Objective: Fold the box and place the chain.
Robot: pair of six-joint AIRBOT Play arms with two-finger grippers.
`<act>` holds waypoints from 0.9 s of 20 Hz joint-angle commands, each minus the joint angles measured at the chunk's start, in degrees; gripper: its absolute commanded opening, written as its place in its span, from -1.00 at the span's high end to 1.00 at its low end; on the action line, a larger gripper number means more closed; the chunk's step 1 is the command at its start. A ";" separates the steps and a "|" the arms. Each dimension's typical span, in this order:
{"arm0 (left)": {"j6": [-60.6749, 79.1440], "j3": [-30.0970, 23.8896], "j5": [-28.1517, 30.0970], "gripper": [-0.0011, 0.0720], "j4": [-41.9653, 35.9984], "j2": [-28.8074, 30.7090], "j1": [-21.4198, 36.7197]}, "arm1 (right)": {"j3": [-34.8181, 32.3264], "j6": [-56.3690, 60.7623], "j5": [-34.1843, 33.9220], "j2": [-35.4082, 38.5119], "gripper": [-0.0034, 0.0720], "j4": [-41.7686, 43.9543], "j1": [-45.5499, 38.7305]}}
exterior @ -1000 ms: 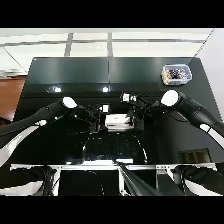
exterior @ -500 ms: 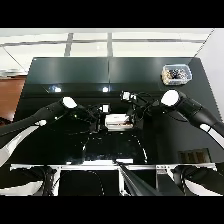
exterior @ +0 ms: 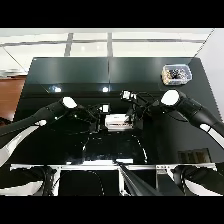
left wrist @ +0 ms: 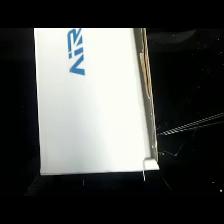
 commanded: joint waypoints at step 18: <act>-0.09 0.02 0.04 -0.03 -0.02 -0.02 -0.04 | -0.28 0.83 0.59 -0.13 0.12 -0.07 0.04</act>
